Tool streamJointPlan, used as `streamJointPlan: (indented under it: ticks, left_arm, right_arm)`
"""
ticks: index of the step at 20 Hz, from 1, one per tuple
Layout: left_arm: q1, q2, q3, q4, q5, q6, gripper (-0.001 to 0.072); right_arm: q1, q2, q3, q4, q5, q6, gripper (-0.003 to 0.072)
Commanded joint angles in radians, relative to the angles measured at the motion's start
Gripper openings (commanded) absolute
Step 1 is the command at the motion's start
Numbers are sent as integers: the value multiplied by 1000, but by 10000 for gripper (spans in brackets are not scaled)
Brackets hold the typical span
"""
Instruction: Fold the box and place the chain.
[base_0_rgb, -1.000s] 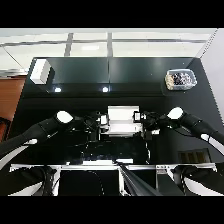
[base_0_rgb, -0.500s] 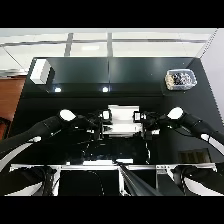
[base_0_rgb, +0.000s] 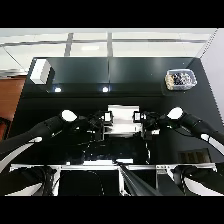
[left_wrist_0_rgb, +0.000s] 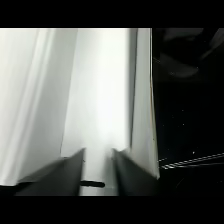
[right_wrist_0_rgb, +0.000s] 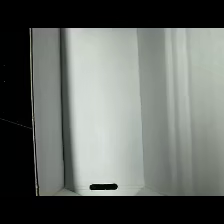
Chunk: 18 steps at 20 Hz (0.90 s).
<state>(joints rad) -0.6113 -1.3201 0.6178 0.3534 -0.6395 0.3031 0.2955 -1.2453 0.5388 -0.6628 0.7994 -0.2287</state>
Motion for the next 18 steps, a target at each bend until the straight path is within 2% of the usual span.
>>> streamJointPlan:
  ticks: [1,2,3,7,12,14,18]
  left_arm:
    - [2,0,1,6,4,-4,244]
    - [5,4,1,24,3,-29,62]
    - [11,18,1,50,1,-85,26]
    - [73,172,1,229,-39,-369,26]
    - [256,410,0,454,-143,-719,26]
    - [354,439,-2,458,-201,-921,26]
    - [544,396,-74,457,-274,-1429,25]
  right_arm:
    - [0,0,0,0,1,0,106]
    - [0,0,0,0,1,0,106]
    - [0,0,0,0,1,0,106]
    - [0,0,0,0,1,0,106]
    - [0,0,0,0,1,0,106]
    - [0,0,0,0,0,0,106]
    - [0,0,0,0,1,0,106]
